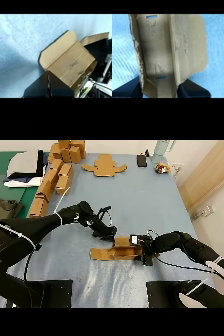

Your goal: Fold the box.

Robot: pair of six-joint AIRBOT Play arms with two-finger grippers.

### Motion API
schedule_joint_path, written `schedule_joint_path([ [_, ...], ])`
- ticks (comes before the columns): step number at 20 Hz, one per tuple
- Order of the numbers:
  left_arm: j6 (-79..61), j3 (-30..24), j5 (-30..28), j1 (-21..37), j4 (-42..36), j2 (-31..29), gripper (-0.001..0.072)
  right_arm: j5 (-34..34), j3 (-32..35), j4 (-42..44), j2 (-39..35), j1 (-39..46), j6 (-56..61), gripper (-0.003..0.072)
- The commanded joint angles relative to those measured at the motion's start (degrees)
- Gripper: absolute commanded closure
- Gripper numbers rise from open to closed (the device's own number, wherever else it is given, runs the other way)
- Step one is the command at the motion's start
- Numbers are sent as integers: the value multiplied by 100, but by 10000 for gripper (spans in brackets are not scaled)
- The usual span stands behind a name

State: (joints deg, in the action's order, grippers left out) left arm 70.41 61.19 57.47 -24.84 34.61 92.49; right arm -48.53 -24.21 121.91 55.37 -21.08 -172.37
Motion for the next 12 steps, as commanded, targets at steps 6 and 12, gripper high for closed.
schedule_joint_path([
  [6, -1906, 282, 1178, 844, -730, -437, 697, 2, 0, 0, -2, -2, 2, 218],
  [12, -3381, -1036, 1349, 1985, -776, -2127, 698, 2, 0, 0, -2, -2, 2, 218],
])
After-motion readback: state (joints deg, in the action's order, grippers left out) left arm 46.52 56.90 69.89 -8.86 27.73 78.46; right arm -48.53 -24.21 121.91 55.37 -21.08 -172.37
